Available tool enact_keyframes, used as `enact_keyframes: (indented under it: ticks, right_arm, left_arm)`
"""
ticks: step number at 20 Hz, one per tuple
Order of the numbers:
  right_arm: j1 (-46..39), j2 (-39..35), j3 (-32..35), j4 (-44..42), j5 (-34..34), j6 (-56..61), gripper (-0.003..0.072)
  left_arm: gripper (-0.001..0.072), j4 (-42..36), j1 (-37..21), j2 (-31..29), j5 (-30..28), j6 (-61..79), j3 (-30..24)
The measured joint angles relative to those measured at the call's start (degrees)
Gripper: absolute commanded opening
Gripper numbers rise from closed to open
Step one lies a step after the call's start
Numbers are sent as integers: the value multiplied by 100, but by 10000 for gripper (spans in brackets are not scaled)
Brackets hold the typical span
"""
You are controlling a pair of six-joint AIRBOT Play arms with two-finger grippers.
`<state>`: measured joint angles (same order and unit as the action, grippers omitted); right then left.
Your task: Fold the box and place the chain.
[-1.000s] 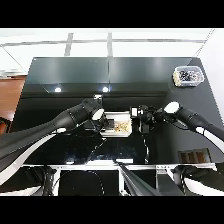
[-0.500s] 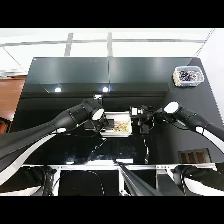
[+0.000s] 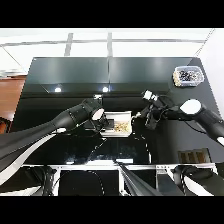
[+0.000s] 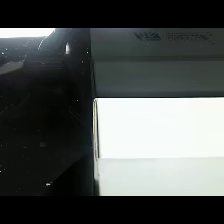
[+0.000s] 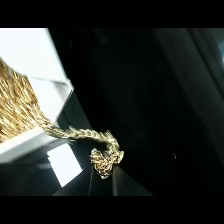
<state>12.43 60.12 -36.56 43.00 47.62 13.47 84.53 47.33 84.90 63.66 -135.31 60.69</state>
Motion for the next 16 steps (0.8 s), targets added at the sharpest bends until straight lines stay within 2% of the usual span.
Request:
enact_keyframes:
  ticks: [4,9,13,16]
  right_arm:
    - [-98,-629,4,-1200,968,811,12]
    - [-131,-846,-46,-3115,1711,1316,13]
    - [-131,-883,-341,-3644,2068,1475,12]
    - [-116,-894,-682,-3545,2214,1716,13]
  left_arm:
    - [30,0,0,0,2,0,0]
    - [30,-2,0,0,7,2,0]
    - [30,-2,0,0,9,2,0]
    - [30,0,0,0,7,0,0]
